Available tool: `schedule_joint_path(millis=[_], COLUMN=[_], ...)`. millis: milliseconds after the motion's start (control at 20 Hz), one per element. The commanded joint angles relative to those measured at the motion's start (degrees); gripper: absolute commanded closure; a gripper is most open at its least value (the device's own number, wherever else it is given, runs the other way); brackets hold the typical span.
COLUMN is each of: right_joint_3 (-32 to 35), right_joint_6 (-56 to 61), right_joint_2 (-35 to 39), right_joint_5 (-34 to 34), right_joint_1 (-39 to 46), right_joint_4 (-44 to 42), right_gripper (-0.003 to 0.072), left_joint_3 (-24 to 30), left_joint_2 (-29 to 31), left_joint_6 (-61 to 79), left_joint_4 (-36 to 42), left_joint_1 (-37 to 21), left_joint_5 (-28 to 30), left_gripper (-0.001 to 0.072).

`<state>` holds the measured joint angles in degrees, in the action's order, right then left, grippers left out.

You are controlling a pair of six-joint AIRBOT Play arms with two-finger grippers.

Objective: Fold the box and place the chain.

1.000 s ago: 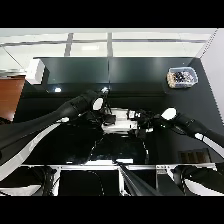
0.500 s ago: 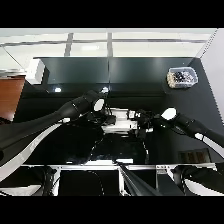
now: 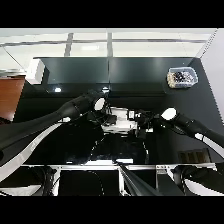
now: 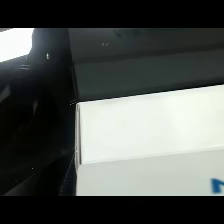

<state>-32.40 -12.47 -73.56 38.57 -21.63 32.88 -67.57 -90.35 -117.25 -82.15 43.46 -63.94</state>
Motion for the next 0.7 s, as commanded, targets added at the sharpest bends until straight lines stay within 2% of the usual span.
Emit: schedule_joint_path(millis=[0, 150, 450, 500, 600, 650], right_joint_3=[0.02, 0.02, 0.02, 0.02, 0.02, 0.02], right_joint_6=[0.04, 0.04, 0.04, 0.04, 0.04, 0.04], right_joint_2=[-0.02, -0.02, -0.02, -0.02, -0.02, -0.02], right_joint_5=[0.0, 0.0, 0.0, 0.0, 0.0, 0.0], right_joint_1=[-0.04, -0.04, -0.04, -0.04, -0.04, -0.04], right_joint_4=[-0.02, -0.02, -0.02, -0.02, -0.02, -0.02], right_gripper=[0.0517, 0.0517, 0.0517, 0.0517, 0.0517, 0.0517], left_joint_3=[-2.05, -2.54, -2.51, -2.54, -2.54, -2.54], left_joint_2=[-0.02, -0.22, -2.08, -2.1, -2.08, -2.08], left_joint_6=[-0.31, -3.45, -5.77, -5.77, -5.49, -5.33], left_joint_4=[-4.39, -8.33, -7.58, -7.23, -7.15, -7.04], left_joint_1=[0.2, 1.03, 2.78, 2.78, 2.78, 2.78], left_joint_5=[-3.43, -5.07, -3.63, -3.48, -2.99, -2.62], left_gripper=[0.0356, 0.0357, 0.0364, 0.0447, 0.0683, 0.0681])
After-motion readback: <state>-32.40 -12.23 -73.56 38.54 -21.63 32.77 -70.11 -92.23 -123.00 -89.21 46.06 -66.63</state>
